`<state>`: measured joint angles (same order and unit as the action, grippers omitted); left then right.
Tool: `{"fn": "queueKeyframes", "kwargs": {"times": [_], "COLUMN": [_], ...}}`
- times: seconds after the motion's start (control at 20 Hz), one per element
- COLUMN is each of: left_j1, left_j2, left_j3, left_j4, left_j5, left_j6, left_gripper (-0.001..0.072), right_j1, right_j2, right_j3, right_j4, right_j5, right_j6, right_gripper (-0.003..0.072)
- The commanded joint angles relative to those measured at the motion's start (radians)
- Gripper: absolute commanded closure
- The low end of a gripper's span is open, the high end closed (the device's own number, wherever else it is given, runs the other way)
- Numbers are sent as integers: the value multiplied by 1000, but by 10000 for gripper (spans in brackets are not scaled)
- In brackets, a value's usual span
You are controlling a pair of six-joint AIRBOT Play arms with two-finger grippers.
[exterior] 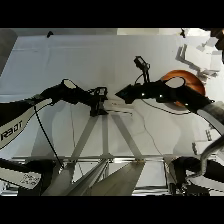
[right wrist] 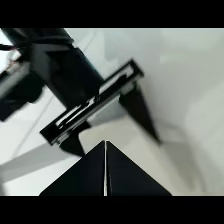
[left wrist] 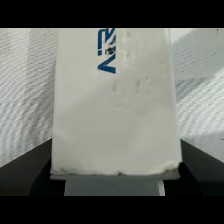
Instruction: Fold the box and place the chain.
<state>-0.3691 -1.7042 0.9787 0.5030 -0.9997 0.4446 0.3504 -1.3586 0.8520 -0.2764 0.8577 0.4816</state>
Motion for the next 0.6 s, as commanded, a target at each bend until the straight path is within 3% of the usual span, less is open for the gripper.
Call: {"fn": "queueKeyframes", "kwargs": {"times": [0.0,0.2,0.55], "left_j1": [0,0,0], "left_j2": [0,0,0], "left_j3": [1,1,1], "left_j4": [0,0,0], "left_j5": [0,0,0], "left_j6": [0,0,0], "left_gripper": [276,276,276], "right_j1": [10,44,62], "right_j2": [-82,-118,-124], "right_j3": [0,-1,-6], "right_j4": [44,21,-155], "right_j5": [69,92,66], "right_j6": [125,161,256], "right_gripper": [679,679,679]}}
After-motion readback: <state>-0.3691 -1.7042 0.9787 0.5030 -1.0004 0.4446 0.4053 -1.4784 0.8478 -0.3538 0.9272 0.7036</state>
